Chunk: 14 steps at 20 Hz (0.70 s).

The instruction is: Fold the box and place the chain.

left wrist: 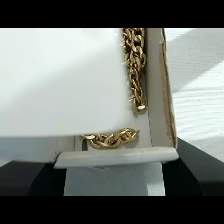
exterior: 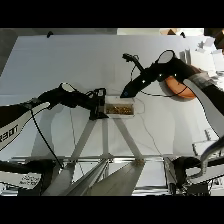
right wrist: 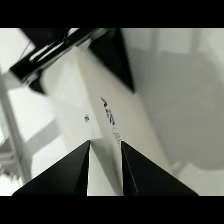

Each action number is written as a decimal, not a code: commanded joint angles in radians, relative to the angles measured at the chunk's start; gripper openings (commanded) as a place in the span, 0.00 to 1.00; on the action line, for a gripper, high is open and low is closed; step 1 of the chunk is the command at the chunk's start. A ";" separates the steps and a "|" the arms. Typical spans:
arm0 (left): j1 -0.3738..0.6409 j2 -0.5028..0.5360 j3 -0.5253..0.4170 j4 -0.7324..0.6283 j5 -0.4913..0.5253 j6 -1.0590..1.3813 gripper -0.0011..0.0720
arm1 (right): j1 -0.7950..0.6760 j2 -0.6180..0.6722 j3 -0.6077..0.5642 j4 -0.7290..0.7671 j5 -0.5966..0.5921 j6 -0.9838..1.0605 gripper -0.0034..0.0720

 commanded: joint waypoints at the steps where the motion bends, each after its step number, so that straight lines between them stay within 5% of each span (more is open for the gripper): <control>1: 0.000 0.000 0.000 0.000 0.000 0.000 0.26 | 0.009 -0.024 0.004 -0.004 0.067 -0.072 0.34; 4: 0.000 0.000 0.000 0.000 0.000 0.000 0.26 | 0.051 0.005 -0.016 -0.016 0.045 -0.199 0.34; 7: 0.000 0.000 0.000 0.000 0.000 0.000 0.26 | 0.093 0.092 -0.089 -0.025 -0.116 -0.347 0.49; 14: 0.000 0.000 0.000 0.000 0.000 0.000 0.26 | 0.168 0.340 -0.359 -0.119 -0.468 -0.460 0.49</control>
